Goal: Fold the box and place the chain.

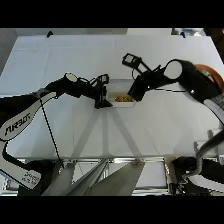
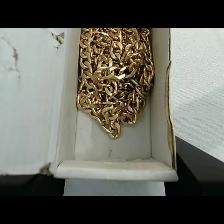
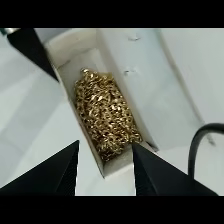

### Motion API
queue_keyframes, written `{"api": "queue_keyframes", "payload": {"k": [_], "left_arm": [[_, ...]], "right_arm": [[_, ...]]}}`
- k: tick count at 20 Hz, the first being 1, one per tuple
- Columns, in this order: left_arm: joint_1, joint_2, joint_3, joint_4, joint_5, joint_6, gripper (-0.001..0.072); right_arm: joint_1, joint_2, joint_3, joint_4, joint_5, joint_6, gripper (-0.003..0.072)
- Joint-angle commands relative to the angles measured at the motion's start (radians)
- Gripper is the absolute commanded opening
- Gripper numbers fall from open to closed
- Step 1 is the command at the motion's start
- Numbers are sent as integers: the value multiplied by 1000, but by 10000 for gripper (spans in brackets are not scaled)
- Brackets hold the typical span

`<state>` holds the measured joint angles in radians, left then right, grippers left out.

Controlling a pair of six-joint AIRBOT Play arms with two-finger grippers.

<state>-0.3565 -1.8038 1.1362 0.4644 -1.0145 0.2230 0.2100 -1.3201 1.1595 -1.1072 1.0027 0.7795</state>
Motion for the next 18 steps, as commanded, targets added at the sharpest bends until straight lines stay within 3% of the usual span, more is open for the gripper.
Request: {"api": "queue_keyframes", "payload": {"k": [1, 8, 10, 11, 12, 18], "left_arm": [[0, 0, 0, 0, 0, 0, 259], [0, 0, 0, 0, 0, 0, 259], [0, 0, 0, 0, 0, 0, 258], [0, 0, 0, 0, 0, 0, 259], [0, 0, 0, 0, 0, 0, 259], [0, 0, 0, 0, 0, 0, 258]], "right_arm": [[-84, -14, 105, 100, 52, 82, 370], [-204, -323, 362, 149, 69, 269, 322], [-204, -402, 373, 254, 128, 257, 300], [-203, -430, 373, 315, 169, 215, 212], [-198, -452, 373, 367, 219, 150, 171], [-113, -458, 373, 360, 406, -26, 171]]}}
